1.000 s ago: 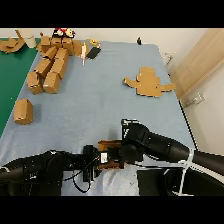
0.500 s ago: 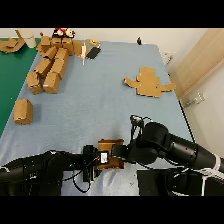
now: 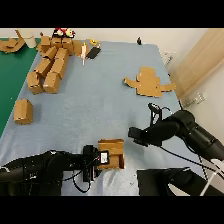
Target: Fold the box.
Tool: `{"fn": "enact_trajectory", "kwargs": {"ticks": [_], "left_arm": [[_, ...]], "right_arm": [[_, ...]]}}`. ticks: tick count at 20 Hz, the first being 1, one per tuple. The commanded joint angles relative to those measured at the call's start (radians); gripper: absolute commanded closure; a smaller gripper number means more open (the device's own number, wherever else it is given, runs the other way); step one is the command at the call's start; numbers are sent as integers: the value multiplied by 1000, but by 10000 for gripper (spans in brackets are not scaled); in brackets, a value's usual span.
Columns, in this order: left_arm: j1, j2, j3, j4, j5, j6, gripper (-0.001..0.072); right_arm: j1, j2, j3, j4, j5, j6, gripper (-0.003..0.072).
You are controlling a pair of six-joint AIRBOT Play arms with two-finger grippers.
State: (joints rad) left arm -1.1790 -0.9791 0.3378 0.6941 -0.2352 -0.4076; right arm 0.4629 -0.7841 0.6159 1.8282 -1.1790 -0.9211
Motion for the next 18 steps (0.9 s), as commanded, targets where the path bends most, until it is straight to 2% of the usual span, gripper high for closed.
{"fn": "enact_trajectory", "kwargs": {"ticks": [1, 4, 6, 8, 14, 18], "left_arm": [[0, 0, 0, 0, 0, 0, 225], [0, 0, 0, 1, 0, 0, 225], [0, 0, 0, 1, 0, 0, 226], [0, 0, 0, 0, 0, 0, 225], [0, 0, 0, 0, 0, 0, 226], [0, 0, 0, 1, 0, 0, 225]], "right_arm": [[-313, -95, -65, 483, 128, -625, 688], [-340, -261, -64, 669, 112, -860, 688], [-306, -363, -64, 821, 48, -1057, 688], [-260, -401, -65, 900, 13, -1148, 688], [-134, -320, -77, 892, -28, -1230, 688], [-29, -167, -150, 866, 113, -1253, 688]]}}
